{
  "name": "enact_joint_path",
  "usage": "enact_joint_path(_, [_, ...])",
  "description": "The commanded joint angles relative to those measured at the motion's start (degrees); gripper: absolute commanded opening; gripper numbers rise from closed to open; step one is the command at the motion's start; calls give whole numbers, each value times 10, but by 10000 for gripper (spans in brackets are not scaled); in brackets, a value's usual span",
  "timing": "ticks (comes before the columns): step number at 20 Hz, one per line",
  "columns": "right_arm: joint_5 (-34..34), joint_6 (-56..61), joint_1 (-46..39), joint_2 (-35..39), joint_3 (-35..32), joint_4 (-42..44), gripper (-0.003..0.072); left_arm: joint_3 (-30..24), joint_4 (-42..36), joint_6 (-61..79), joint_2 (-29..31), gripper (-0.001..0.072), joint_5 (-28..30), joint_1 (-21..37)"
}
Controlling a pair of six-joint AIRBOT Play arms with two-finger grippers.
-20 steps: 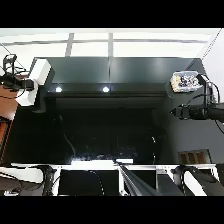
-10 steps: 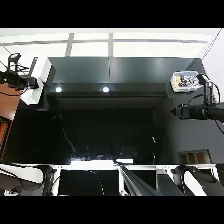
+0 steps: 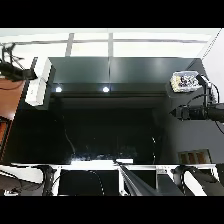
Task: Fold the box and place the chain.
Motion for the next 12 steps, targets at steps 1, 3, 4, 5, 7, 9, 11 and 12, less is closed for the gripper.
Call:
enact_joint_path(1, [9,0,0,0,0,1,18,106,-16,-36,21,701,-92,-9])
enact_joint_path(3, [21,0,0,0,0,0,18,185,-89,-75,22,223,-166,-12])
enact_joint_path(4, [29,0,0,0,0,-1,18,217,-148,-70,23,21,-204,-15])
enact_joint_path(5, [36,0,0,0,0,-1,17,233,-198,-70,30,20,-225,-24])
enact_joint_path(7, [35,0,0,0,0,-2,17,216,-219,-62,70,20,-227,-67])
enact_joint_path(9, [7,-2,0,0,0,-2,17,151,-195,-31,130,20,-204,-134])
enact_joint_path(11, [-52,-26,0,0,0,3,17,16,-147,-25,224,20,-108,-204])
enact_joint_path(12, [-87,-40,0,0,0,5,17,-67,-119,-26,278,20,-40,-229])
